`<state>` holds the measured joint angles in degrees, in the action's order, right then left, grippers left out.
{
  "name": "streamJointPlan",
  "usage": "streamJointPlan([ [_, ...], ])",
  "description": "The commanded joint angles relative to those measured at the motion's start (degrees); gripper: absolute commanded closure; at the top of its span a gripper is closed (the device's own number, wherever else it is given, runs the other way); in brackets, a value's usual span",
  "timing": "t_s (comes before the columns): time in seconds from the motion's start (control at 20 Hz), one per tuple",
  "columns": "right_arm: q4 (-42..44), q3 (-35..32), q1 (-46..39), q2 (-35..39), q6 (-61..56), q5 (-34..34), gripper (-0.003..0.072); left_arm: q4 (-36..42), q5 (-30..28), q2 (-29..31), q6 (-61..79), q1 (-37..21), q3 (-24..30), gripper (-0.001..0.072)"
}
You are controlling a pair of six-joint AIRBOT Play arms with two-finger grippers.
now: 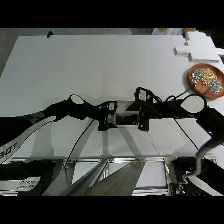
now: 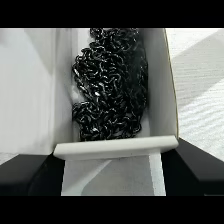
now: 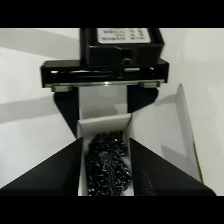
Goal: Fold the box and place the chain.
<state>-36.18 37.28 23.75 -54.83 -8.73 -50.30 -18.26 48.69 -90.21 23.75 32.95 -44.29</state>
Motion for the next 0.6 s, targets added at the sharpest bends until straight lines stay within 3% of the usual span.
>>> streamJointPlan([
  [0.0,-1.5,0.4,-0.2,-0.3,-1.5,4.8,0.0348,0.0,0.0,0.0,0.0,0.0,0.0,0.0677],
  [0.2,-1.5,2.2,-7.8,2.1,-2.0,3.8,0.0367,0.0,0.0,0.0,0.0,0.0,0.0,0.0677],
  [0.35,-1.6,2.2,-16.6,4.0,-9.6,2.3,0.0641,0.0,0.0,0.0,0.0,0.0,0.0,0.0677],
  [0.45,-3.3,2.2,-22.7,4.1,-21.8,1.5,0.0668,0.0,0.0,0.0,0.0,0.0,0.0,0.0677],
  [0.55,-12.9,2.2,-26.5,3.8,-36.1,1.5,0.0668,0.0,0.0,0.0,0.0,0.0,0.0,0.0677],
])
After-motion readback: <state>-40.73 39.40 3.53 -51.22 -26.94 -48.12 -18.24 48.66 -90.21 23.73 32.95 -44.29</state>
